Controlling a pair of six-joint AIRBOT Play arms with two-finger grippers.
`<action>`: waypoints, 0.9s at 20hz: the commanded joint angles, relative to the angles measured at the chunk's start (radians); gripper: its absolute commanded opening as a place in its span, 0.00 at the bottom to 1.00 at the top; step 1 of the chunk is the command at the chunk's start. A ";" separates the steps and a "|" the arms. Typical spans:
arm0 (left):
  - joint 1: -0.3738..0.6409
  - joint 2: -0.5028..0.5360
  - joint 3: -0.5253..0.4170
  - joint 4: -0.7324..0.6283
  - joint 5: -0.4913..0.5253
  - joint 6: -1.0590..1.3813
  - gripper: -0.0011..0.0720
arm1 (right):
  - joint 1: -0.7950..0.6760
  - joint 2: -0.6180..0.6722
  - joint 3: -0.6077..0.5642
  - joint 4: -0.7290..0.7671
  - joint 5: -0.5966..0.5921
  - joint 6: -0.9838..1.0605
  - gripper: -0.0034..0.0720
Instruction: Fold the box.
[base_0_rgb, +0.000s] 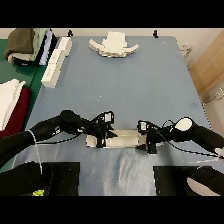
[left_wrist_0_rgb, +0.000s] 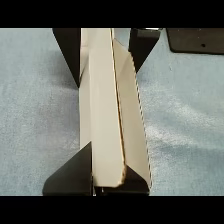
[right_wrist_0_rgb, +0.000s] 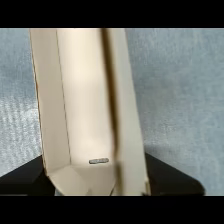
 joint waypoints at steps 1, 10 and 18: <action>0.001 0.000 0.001 0.000 0.001 0.000 0.04 | -0.002 -0.004 -0.013 0.013 0.005 -0.027 0.82; 0.001 0.000 0.001 0.000 0.001 0.000 0.04 | -0.002 -0.032 -0.013 0.032 -0.010 -0.070 0.81; 0.001 0.000 0.001 0.000 0.001 0.000 0.04 | -0.002 -0.031 -0.013 0.026 -0.025 -0.069 0.72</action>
